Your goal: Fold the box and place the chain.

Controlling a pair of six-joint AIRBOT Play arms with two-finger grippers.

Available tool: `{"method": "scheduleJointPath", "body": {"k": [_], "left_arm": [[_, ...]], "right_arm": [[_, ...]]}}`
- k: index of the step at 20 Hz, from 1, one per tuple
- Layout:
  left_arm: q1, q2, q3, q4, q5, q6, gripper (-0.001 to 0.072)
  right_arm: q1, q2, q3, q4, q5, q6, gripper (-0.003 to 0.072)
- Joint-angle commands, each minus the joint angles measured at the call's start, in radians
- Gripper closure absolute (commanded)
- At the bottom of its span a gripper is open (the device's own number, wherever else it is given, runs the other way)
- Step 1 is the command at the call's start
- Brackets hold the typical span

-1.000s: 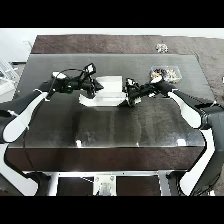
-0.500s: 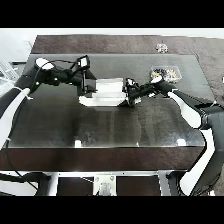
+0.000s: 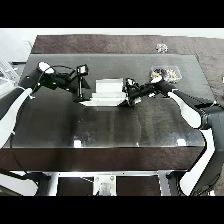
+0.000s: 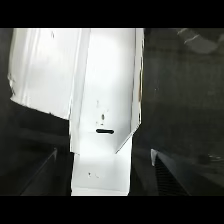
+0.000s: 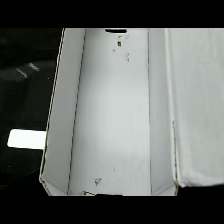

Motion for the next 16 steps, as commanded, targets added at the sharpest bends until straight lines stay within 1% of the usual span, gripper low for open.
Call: {"method": "scheduleJointPath", "body": {"k": [1, 3, 7, 12, 16], "left_arm": [[0.001, -0.061, 0.0, -0.021, 0.01, 0.028, 0.0009], [0.001, -0.08, 0.0, -0.02, 0.01, 0.029, 0.0008], [0.001, -0.083, 0.0, -0.019, 0.01, 0.03, 0.0008], [0.005, -0.083, 0.0, -0.011, 0.05, 0.015, 0.0008], [0.032, -0.084, 0.0, -0.023, 0.03, 0.002, 0.0008]], "right_arm": [[0.0, 0.0, 0.0, 0.0, 0.0, 0.0, 0.009], [0.0, 0.0, 0.0, 0.0, 0.0, 0.0, 0.009], [0.0, 0.0, 0.0, 0.0, 0.0, 0.0, 0.009], [0.0, 0.0, 0.0, 0.0, 0.0, 0.0, 0.0091], [0.0, 0.0, 0.0, 0.0, 0.0, 0.0, 0.0091]]}}
